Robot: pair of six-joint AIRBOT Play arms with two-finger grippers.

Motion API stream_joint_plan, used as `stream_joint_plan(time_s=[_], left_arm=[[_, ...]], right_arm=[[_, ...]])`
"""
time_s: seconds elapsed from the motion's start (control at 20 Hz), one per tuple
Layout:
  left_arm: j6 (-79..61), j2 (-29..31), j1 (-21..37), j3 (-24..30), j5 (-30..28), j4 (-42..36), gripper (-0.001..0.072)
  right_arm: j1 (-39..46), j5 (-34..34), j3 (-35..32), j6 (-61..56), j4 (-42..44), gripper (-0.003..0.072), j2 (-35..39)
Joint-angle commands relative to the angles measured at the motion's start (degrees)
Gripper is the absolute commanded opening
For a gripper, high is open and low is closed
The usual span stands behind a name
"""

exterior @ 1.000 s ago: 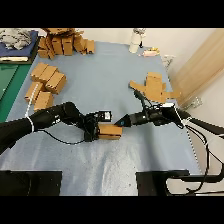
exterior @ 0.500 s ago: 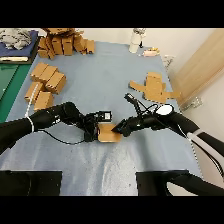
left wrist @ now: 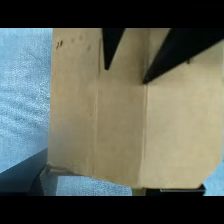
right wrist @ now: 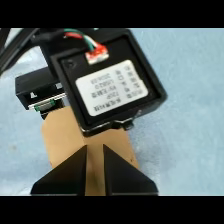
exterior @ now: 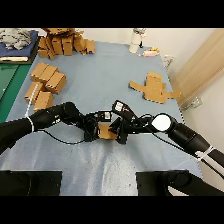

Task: Fold the box.

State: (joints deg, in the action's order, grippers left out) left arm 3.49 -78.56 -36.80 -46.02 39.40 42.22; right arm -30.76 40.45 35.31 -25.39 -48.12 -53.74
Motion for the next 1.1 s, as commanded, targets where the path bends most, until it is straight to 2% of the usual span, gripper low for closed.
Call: stream_joint_plan(time_s=[0.0,0.1,0.15,0.2,0.65,0.9,1.05], left_arm=[[-0.02,-0.02,0.00,0.02,0.07,0.02,0.0480],[-0.02,-0.02,-0.02,0.02,0.07,0.02,0.0480],[-0.04,-0.02,0.00,0.02,0.04,0.02,0.0480],[-0.02,-0.02,0.00,0.02,0.04,0.02,0.0480],[-0.04,-0.02,0.00,0.02,0.02,0.02,0.0480],[-0.04,-0.02,0.00,0.02,0.02,0.02,0.0480],[-0.04,-0.02,0.00,0.02,0.00,0.02,0.0480]], right_arm=[[-1.44,-2.45,-0.02,1.51,-6.12,0.0192,-0.04],[-1.51,-1.88,-0.02,2.12,-6.12,0.0195,0.31],[-1.51,-1.57,-0.02,2.10,-6.12,0.0327,0.59],[-1.51,-1.09,0.04,2.12,-6.10,0.0425,0.72],[-1.51,3.19,0.20,8.57,-6.10,0.0436,0.66],[-1.51,0.74,0.22,9.53,-4.70,0.0436,0.48],[-2.21,0.81,0.20,9.97,-7.28,0.0467,0.55]])
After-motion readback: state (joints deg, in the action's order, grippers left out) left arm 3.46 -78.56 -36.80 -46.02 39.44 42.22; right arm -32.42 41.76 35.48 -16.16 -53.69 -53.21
